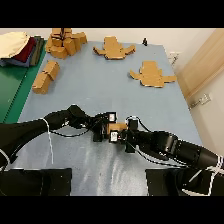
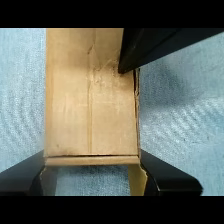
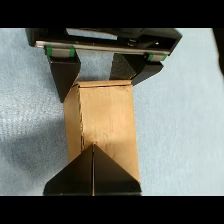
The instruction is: Fold the box.
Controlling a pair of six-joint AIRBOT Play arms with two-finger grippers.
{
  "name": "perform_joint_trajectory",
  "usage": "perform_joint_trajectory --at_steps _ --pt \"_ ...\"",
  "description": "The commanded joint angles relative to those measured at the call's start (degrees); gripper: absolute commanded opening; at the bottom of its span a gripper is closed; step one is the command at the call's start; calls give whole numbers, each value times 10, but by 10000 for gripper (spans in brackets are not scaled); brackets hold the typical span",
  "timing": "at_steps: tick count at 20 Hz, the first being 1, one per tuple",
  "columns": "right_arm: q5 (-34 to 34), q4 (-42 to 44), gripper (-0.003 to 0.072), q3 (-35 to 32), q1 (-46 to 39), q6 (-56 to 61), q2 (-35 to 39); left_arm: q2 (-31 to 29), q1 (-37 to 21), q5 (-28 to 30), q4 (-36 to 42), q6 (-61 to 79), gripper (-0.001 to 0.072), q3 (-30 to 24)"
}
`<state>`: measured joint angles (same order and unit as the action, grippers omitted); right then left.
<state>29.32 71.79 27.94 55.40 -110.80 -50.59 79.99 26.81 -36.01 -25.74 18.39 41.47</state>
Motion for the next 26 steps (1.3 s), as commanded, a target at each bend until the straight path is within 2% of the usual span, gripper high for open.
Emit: perform_joint_trajectory --at_steps 1,9,10,12,17,19,21,24,26 --pt "-1 0 7 1 0 0 1 0 0 0 0 0 523 0" --pt "15 0 7 7 0 8 61 0 0 0 0 0 523 0" --pt "38 0 7 8 0 30 70 0 0 0 0 0 523 0" --pt "129 0 7 22 -2 103 94 0 0 0 0 0 523 0" --pt "354 2 5 42 -95 423 128 0 0 0 0 0 523 0" --pt "362 30 5 44 -151 515 123 0 0 0 0 0 523 0" --pt "339 107 6 59 -214 523 108 0 0 0 0 0 523 0" --pt "337 224 6 105 -291 507 54 0 0 0 0 0 523 0" --pt "334 239 6 133 -310 503 14 0 0 0 0 0 524 0"
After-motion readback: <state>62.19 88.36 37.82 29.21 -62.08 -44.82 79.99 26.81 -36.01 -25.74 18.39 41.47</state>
